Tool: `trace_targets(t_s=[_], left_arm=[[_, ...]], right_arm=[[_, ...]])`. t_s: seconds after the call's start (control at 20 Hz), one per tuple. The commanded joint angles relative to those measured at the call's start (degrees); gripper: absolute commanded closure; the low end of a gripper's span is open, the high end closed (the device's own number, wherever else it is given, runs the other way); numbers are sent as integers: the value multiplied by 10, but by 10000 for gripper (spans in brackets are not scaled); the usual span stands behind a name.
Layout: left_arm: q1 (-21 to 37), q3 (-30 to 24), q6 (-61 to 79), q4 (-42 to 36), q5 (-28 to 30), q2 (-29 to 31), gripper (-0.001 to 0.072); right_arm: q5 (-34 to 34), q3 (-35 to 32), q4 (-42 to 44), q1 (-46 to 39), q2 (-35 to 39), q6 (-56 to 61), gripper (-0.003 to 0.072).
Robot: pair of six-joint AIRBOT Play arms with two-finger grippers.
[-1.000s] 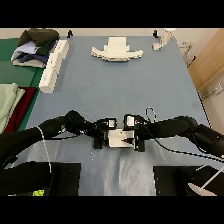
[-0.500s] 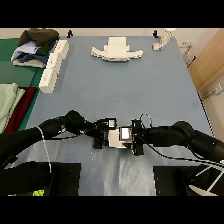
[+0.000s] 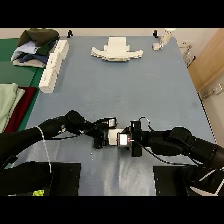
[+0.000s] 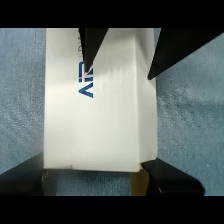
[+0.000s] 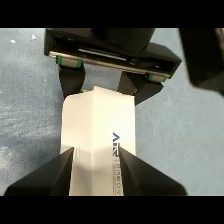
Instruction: Fold the box.
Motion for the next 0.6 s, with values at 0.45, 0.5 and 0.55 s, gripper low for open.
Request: trace_targets(t_s=[0.45, 0.5, 0.55], left_arm=[[0, 0, 1, 0, -1, 0, 210], [0, 0, 1, 0, -1, 0, 211], [0, 0, 1, 0, -1, 0, 211]], right_arm=[[32, 0, -48, 4, 33, 10, 247], [31, 0, -48, 4, 32, 12, 269], [30, 0, -48, 4, 32, 18, 269]])
